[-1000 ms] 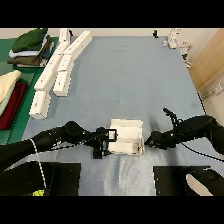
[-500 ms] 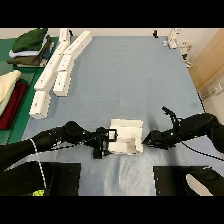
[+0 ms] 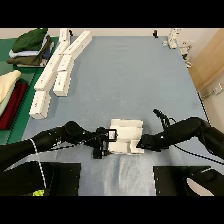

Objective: Fold the box.

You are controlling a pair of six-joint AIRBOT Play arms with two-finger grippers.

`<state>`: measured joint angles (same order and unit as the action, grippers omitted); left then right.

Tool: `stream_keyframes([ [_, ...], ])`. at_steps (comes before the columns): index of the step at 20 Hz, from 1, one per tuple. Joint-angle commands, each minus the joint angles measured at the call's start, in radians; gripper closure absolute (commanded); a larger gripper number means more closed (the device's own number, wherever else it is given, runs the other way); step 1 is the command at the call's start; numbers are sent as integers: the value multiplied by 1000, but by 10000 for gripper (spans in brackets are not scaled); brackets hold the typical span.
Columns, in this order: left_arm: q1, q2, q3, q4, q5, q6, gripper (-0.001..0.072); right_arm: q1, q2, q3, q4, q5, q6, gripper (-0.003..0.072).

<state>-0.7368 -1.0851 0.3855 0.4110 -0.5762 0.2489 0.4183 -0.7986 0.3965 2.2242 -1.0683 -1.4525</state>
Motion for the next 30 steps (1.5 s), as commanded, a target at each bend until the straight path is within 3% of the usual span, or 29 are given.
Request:
stream_keyframes([
  [1,1,0,1,0,0,0,201,183,-13,28,-206,132,301,289],
  [6,1,0,1,0,0,0,201,394,-140,164,-508,111,642,289],
  [8,1,0,1,0,0,0,201,457,-217,232,-600,31,750,289],
  [11,1,0,1,0,0,0,201,535,-324,318,-684,-80,867,289],
  [15,1,0,1,0,0,0,201,579,-415,382,-713,-127,959,289],
  [16,1,0,1,0,0,0,201,579,-428,386,-713,-126,967,320],
  [18,1,0,1,0,0,0,201,579,-435,391,-713,-128,970,516],
  [19,1,0,1,0,0,0,201,579,-435,391,-713,-127,970,655],
  [22,1,0,1,0,0,0,201,579,-435,391,-713,-130,972,685],
  [24,1,0,1,0,0,0,201,579,-435,392,-713,-130,971,683],
  [25,1,0,1,0,0,0,201,579,-434,392,-713,-130,972,603],
  [26,1,0,1,0,0,0,201,579,-434,392,-713,-144,972,357],
  [27,1,0,1,0,0,0,201,579,-434,392,-713,-159,971,289],
  [30,1,0,1,0,0,0,201,579,-434,392,-713,-186,971,289],
])
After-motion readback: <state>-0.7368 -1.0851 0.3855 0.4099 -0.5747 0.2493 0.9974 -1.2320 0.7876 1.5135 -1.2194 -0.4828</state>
